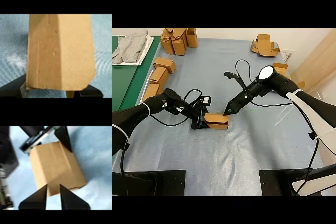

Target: Fold the box.

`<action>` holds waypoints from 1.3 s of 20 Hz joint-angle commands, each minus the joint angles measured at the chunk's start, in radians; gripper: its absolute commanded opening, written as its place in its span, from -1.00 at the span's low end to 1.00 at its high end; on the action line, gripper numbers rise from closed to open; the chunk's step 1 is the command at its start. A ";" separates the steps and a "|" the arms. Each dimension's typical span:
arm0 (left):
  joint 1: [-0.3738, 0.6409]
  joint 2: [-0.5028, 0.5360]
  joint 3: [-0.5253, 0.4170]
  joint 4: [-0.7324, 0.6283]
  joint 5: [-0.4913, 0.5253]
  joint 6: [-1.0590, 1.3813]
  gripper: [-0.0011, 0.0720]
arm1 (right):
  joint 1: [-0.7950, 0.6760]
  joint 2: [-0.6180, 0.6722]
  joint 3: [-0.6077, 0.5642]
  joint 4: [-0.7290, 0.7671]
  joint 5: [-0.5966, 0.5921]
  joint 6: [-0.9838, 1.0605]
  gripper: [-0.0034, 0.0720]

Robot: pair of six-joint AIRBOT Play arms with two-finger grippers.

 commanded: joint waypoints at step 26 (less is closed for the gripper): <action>0.000 -0.001 0.000 0.000 0.000 -0.001 -0.19 | 0.153 0.073 0.000 -0.171 -0.135 -0.342 -0.15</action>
